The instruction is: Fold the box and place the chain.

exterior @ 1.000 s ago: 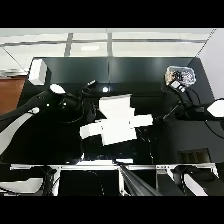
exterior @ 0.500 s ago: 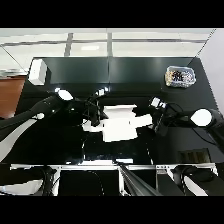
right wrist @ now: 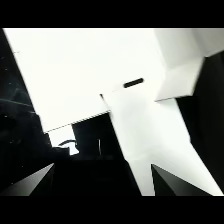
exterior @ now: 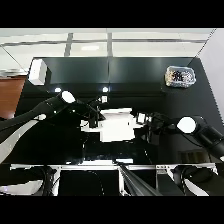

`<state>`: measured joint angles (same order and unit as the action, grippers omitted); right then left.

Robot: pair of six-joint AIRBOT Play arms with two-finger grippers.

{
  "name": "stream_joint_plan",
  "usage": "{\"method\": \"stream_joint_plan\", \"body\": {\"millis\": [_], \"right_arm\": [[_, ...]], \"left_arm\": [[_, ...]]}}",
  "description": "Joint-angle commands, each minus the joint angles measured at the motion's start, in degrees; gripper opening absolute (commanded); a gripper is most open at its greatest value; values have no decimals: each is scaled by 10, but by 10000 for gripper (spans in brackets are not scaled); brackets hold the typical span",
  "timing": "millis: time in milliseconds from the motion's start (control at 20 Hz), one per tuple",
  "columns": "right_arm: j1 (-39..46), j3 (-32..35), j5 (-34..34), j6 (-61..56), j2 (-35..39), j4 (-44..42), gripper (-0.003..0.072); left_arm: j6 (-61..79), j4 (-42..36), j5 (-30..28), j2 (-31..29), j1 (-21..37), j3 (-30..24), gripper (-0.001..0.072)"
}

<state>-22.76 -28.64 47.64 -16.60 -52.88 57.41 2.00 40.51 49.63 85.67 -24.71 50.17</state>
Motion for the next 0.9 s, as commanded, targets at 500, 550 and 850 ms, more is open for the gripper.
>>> {"method": "stream_joint_plan", "body": {"millis": [500, 550, 850], "right_arm": [[-60, 6, -62, 182, -75, -94, 706], [-60, 6, -68, 184, -75, -97, 706], [-83, 6, -95, 224, -101, -126, 706]], "left_arm": [[2, 10, -1, 0, 0, 0, 25], [2, 10, -1, 0, 0, 0, 26], [2, 10, -2, 0, 0, 0, 26]]}}
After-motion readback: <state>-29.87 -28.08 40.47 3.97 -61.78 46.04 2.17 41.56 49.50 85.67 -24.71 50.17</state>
